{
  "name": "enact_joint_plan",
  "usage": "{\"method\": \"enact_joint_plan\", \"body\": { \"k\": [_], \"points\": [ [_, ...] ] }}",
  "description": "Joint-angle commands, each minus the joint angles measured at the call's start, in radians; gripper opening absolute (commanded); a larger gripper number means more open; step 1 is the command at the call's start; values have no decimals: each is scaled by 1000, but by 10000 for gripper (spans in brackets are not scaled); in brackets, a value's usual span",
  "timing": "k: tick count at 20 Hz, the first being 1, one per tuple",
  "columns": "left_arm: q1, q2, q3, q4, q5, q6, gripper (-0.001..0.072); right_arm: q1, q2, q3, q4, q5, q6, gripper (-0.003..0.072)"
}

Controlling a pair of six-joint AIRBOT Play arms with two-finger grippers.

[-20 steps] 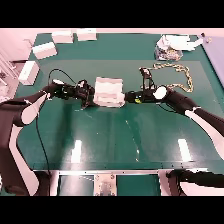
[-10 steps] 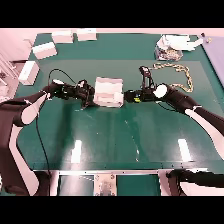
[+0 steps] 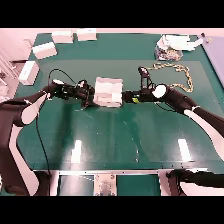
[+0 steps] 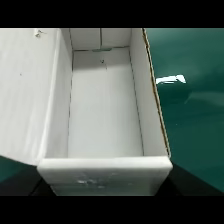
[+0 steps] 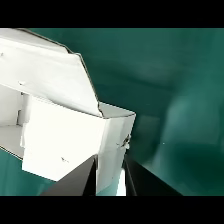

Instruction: Fold the box and place the chain.

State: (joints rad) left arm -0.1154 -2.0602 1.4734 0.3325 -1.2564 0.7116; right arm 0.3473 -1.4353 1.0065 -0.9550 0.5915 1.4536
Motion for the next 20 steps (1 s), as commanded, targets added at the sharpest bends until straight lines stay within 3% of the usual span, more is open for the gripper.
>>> {"method": "enact_joint_plan", "body": {
  "k": [1, 4, 11, 20],
  "points": [
    [1, 0, 0, 0, 0, 0, 469, 1, 0, 2, 6, 0, 0, 234],
    [1, 0, 0, 0, 0, 0, 469, 5, -2, 1, 17, 0, 0, 234],
    [1, 0, 0, 0, 1, 1, 469, 27, -48, 23, 36, 1, 0, 356],
    [1, 0, 0, 0, 0, 0, 468, 37, -51, 119, -29, 109, 1, 376]
  ]
}}
